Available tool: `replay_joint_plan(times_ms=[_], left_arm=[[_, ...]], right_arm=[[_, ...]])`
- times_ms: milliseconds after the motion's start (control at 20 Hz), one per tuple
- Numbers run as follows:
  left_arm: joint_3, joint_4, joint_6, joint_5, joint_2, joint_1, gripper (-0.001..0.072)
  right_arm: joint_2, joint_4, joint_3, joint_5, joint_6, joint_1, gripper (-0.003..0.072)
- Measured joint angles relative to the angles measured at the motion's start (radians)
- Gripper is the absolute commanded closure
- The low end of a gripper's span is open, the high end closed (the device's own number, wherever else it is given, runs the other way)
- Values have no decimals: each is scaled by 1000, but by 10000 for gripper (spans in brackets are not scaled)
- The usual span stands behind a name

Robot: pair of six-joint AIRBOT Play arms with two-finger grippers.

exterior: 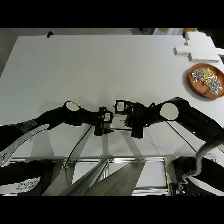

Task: Fold the box and place the chain.

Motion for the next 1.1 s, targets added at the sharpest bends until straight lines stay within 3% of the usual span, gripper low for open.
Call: replay_joint_plan(times_ms=[200, 650, 900, 1100], left_arm=[[0, 0, 0, 0, 0, 0, 575], [0, 0, 1, -3, 0, 0, 575], [0, 4, 3, -5, 0, 0, 575], [0, 4, 4, -9, 0, 0, 575]], right_arm=[[0, 3, -21, -13, 0, 0, 504], [3, 6, -52, -36, 0, 0, 479], [63, 19, -54, -49, 1, -1, 405], [107, 53, -53, -62, 1, -1, 412]])
